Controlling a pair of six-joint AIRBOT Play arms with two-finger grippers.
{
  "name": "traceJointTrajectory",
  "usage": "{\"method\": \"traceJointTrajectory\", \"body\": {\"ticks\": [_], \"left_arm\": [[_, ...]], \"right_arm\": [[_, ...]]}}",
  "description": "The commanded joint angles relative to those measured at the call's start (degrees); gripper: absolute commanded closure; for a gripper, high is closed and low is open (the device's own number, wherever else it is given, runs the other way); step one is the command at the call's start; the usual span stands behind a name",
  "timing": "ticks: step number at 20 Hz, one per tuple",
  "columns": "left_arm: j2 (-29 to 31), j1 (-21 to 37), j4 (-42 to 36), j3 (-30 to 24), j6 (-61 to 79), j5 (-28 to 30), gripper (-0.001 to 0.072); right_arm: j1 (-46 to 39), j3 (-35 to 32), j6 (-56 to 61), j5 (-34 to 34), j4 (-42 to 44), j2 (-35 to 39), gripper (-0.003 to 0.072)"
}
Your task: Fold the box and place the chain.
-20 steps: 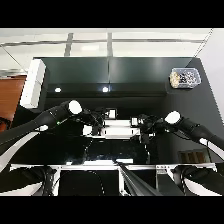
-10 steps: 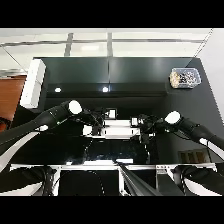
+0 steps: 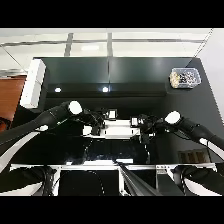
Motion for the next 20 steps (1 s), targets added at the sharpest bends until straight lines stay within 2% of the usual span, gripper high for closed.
{"method": "traceJointTrajectory", "body": {"ticks": [1,2,3,4,6,9,12,13,14,15,16,18,20], "left_arm": [[0.4,0.0,-0.3,0.1,0.0,0.3,0.0429],[0.7,0.0,-0.3,0.2,-0.1,0.3,0.0285],[1.1,0.0,0.0,0.5,-0.1,0.3,0.0104],[1.7,0.0,0.5,0.8,-0.3,0.2,0.0002],[4.1,0.0,5.6,0.9,-3.3,0.3,0.0002],[9.7,1.2,18.2,0.9,-14.3,-0.8,0.0002],[16.5,5.1,25.1,0.9,-25.7,-5.1,0.0015],[18.6,6.8,25.2,0.9,-29.7,-7.8,0.0029],[20.0,8.2,24.8,0.9,-33.8,-10.9,0.0176],[21.1,9.4,23.7,0.9,-38.1,-14.5,0.0518],[21.2,10.1,21.3,0.9,-40.8,-18.7,0.0685],[21.0,10.1,10.6,-1.1,-43.8,-25.3,0.0684],[21.0,8.5,-3.7,-5.9,-43.4,-25.6,0.0684]], "right_arm": [[0.0,0.0,0.0,0.0,0.0,0.0,0.0488],[0.0,0.0,0.0,0.0,0.0,0.0,0.0488],[0.0,0.0,0.0,0.0,0.0,0.0,0.0488],[0.0,0.0,0.0,0.0,0.0,0.0,0.0487],[0.0,0.0,0.0,0.0,0.0,0.0,0.0487],[0.0,0.0,0.0,0.0,0.0,0.0,0.0487],[0.0,0.0,0.0,0.0,0.0,0.0,0.0487],[0.0,0.0,0.0,0.0,0.0,0.0,0.0487],[0.0,0.0,0.0,0.0,0.0,0.0,0.0487],[0.0,0.0,0.0,0.0,0.0,0.0,0.0487],[0.0,0.0,0.0,0.0,0.0,0.0,0.0487],[0.0,0.0,0.0,0.0,0.0,0.0,0.0487],[0.0,0.0,0.0,0.0,0.0,0.0,0.0487]]}}
